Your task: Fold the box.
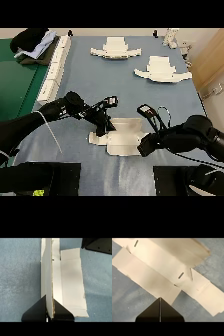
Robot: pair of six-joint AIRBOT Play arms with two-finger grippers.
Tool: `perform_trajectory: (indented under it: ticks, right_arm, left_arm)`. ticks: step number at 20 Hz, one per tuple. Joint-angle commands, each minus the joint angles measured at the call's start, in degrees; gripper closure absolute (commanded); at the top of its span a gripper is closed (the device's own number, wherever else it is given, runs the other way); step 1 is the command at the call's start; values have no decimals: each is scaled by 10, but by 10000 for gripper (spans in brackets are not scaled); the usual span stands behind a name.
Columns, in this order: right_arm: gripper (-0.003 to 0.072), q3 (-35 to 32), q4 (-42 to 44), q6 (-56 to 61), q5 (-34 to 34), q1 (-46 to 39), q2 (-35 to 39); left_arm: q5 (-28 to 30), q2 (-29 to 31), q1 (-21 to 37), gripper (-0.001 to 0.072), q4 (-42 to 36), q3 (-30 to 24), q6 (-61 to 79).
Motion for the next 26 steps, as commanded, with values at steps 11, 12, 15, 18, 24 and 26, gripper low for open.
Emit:
perform_trajectory:
  ticks: [11, 12, 15, 18, 24, 26]
  right_arm:
    - [104, -39, -217, -47, 89, 274, -50]
    - [104, -39, -217, -47, 89, 275, -67]
    - [105, -39, -225, -44, 90, 274, -107]
    - [105, -39, -276, 9, 89, 274, -129]
    - [105, -14, -355, 124, 90, 274, -129]
    - [105, -6, -362, 153, 89, 274, -129]
  left_arm:
    - [0, 0, 0, 694, 0, 0, 0]
    - [0, 0, 0, 694, 0, 0, 0]
    - [0, 0, 0, 694, 0, 0, 0]
    - [0, 0, 0, 693, 0, 0, 0]
    - [0, 0, 0, 693, 0, 0, 0]
    - [0, 0, 0, 694, 0, 0, 0]
